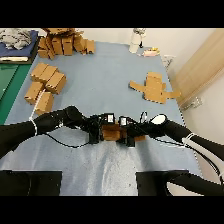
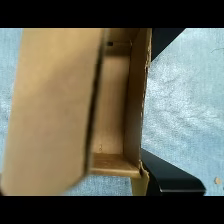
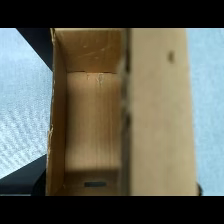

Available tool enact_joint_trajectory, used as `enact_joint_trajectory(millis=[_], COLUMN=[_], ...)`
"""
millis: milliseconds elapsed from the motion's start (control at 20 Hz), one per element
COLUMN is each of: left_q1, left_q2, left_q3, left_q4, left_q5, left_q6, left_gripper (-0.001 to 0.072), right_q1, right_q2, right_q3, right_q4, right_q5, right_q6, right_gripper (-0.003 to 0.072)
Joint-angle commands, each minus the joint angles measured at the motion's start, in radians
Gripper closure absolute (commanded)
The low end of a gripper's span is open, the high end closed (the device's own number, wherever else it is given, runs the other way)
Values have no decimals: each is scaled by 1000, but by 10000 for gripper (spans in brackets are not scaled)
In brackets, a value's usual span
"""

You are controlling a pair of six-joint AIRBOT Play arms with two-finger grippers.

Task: Fold the box.

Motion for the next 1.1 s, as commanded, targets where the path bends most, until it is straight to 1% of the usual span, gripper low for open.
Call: enact_joint_trajectory(millis=[0,300,400,450,600,700,800,900,950,1050], left_q1=[0,0,0,0,0,0,0,0,0,0], left_q2=[0,0,0,0,0,0,0,0,0,0], left_q3=[0,0,0,0,0,0,0,0,0,0], left_q4=[0,0,0,0,0,0,0,0,0,0], left_q5=[0,0,0,0,0,0,0,0,1,0], left_q6=[0,0,0,0,0,0,0,0,0,0], left_gripper=[229,229,229,228,228,229,228,229,229,228], right_q1=[0,0,0,0,-18,-61,-113,-153,-168,-193], right_q2=[1,1,0,0,12,57,140,207,228,251], right_q3=[0,0,0,0,3,14,18,17,16,17], right_q4=[10,20,-33,-56,-83,-108,-154,-245,-299,-374], right_q5=[-10,-10,71,90,60,88,165,243,256,246], right_q6=[0,0,5,38,117,137,172,225,272,357], right_gripper=[90,88,57,-34,-34,-34,-34,-34,-34,-34])
